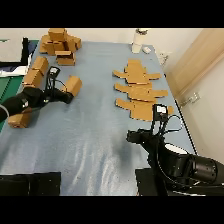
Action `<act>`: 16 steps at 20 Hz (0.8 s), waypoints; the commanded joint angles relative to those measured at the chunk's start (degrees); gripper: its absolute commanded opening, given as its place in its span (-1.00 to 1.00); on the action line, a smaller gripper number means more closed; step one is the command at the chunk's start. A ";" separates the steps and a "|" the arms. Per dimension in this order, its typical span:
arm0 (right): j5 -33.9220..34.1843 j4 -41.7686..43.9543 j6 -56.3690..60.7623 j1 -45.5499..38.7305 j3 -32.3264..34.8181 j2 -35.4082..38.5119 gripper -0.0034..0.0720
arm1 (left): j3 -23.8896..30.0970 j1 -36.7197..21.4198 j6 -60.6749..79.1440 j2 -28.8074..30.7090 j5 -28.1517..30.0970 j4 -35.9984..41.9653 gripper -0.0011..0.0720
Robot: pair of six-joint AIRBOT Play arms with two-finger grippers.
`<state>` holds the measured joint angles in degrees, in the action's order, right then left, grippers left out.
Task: Fold the box.
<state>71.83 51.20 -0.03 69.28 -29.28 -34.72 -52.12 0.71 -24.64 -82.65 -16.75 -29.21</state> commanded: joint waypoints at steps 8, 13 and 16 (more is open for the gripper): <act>-0.52 -2.89 0.11 -0.02 -0.07 0.02 -0.90 | -24.15 -10.01 -28.11 -18.60 -4.07 -21.57 0.34; -0.74 -4.24 0.09 -0.02 -0.04 0.02 -0.90 | -31.47 -10.84 -41.07 -22.23 -7.37 -34.84 0.34; -0.90 -5.51 0.09 -0.02 -0.04 0.02 -0.89 | -33.62 -11.91 -52.70 -22.43 -9.66 -45.55 0.34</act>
<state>71.18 46.89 0.05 69.28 -29.28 -34.72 -82.98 -10.31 -65.73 -104.20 -23.92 -63.64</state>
